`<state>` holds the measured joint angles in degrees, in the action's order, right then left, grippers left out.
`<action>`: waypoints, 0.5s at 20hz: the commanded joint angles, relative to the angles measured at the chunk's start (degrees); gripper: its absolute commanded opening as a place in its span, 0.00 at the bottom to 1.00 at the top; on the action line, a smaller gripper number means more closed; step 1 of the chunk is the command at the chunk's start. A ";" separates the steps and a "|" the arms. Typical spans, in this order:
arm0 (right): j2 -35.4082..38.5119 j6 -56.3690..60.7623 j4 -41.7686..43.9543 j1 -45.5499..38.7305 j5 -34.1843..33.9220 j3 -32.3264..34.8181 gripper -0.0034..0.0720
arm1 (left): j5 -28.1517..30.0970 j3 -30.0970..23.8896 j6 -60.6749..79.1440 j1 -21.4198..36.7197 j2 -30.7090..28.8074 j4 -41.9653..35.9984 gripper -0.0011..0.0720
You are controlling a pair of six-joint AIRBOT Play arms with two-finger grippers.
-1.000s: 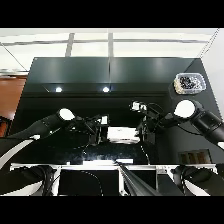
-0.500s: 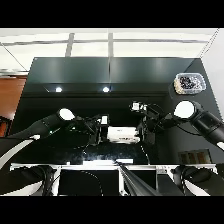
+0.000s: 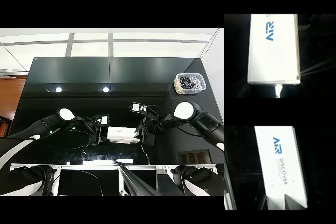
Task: Fold the box and place the chain.
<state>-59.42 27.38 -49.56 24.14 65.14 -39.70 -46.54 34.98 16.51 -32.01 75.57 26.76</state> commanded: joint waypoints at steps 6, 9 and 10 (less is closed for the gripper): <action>-0.66 0.26 0.04 0.02 -0.46 0.28 0.37 | -0.02 0.02 -0.02 -0.04 0.02 0.00 0.66; -0.74 0.26 0.02 0.02 -1.20 0.85 0.37 | -0.02 0.02 -0.02 -0.04 0.02 0.00 0.66; -0.74 0.28 0.04 0.02 -1.25 1.20 0.37 | -0.02 0.02 -0.02 -0.04 0.02 0.00 0.66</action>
